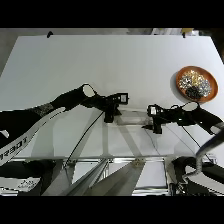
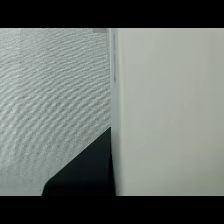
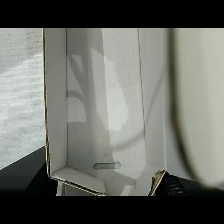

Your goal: Fold the box and place the chain.

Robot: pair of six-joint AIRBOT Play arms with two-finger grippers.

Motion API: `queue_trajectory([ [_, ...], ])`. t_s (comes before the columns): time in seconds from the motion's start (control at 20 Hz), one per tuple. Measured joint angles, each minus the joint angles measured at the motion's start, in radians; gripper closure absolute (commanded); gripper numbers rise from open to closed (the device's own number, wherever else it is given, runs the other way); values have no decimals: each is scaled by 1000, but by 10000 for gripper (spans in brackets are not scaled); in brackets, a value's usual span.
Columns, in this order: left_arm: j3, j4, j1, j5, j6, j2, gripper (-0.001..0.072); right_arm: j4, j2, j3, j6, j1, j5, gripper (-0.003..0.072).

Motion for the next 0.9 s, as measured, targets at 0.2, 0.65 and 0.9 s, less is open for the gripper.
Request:
queue_trajectory([
  [0.2, 0, 0, 0, -1, 0, 0, 700, 0, 0, 0, 0, 0, 0, 289],
  [0.65, 0, 130, 5, -13, -62, 52, 314, 1, 0, 0, 0, 0, 0, 289],
  [0.9, 0, 314, 8, -75, -221, 166, 526, 1, 0, 0, 0, 0, 0, 289],
])
